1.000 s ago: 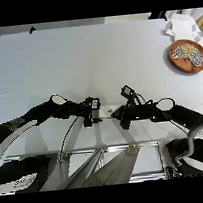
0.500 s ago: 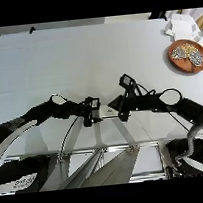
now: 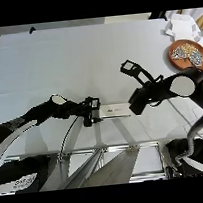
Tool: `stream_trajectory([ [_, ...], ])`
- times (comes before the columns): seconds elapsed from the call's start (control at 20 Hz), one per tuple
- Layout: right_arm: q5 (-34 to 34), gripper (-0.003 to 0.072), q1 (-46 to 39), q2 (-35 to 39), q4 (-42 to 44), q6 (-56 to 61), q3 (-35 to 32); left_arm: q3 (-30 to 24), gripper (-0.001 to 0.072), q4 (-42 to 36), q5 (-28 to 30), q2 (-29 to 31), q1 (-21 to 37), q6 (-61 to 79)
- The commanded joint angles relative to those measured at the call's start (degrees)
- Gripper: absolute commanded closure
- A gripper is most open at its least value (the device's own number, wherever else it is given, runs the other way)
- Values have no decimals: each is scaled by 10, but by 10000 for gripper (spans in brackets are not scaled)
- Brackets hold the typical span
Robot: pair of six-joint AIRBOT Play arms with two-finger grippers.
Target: Fold the box and place the chain.
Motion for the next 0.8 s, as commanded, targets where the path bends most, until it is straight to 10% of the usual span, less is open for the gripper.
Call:
stream_trajectory([
  [0.0,161,671,0,3,-110,113,17,0,459,0,-1,0,0,0],
  [0.3,164,671,0,3,-110,148,17,0,476,-2,2,0,0,0],
  [0.4,163,671,0,3,-110,158,17,0,700,-2,5,4,1,0],
  [0.75,135,670,0,3,-108,173,17,0,703,35,39,148,66,-183],
])
